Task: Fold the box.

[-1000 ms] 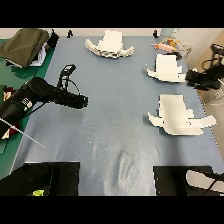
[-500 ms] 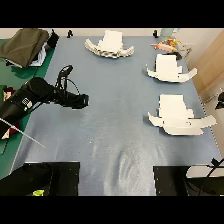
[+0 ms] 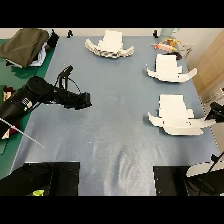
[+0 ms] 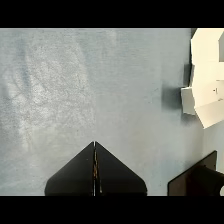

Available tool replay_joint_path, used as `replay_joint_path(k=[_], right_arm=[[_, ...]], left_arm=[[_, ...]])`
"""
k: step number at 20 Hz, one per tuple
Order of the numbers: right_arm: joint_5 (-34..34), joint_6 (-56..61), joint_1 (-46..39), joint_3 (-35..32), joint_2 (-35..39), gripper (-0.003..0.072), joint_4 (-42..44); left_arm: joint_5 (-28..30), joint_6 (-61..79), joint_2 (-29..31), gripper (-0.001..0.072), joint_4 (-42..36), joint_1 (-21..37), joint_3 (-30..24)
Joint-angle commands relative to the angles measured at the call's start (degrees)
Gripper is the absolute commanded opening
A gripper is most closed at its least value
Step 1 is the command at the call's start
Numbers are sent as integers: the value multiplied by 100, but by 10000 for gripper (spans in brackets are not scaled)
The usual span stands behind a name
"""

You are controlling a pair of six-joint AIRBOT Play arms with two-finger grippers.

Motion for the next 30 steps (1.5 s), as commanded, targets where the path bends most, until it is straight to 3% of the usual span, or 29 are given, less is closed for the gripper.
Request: replay_joint_path(k=[1,2,4,7,13,17,19,20,21,28,30], right_arm=[[575,-341,-11,2,-151,124,1010],[763,-367,-9,-2,-151,13,1637],[1174,-365,153,-7,-138,4,2861],[1064,-190,883,-323,267,4,3163],[-761,693,2951,-2540,2052,3,3051],[-2111,1342,4225,-3985,3158,3,2761],[-2483,1569,4511,-4192,3399,27,2708],[-2503,1650,4597,-4207,3407,174,2710],[-2494,1729,4662,-4207,3368,272,2710],[-2107,1805,4677,-4205,2920,272,2715],[-2044,1582,4699,-4205,2865,88,2723]], left_arm=[[-66,20,-2,16,-68,4,-2],[-66,17,-2,15,-70,4,0],[-24,17,-2,16,-68,4,0],[-20,87,4,16,-63,11,0],[-942,575,42,15,-33,20,-33],[-1106,774,708,15,-42,85,-632],[-1220,772,1019,15,-42,175,-874],[-1272,772,1108,15,-17,199,-929],[-1296,772,1174,15,42,195,-949],[-1574,769,1207,16,55,190,-946],[-1508,763,1207,16,0,190,-946]])
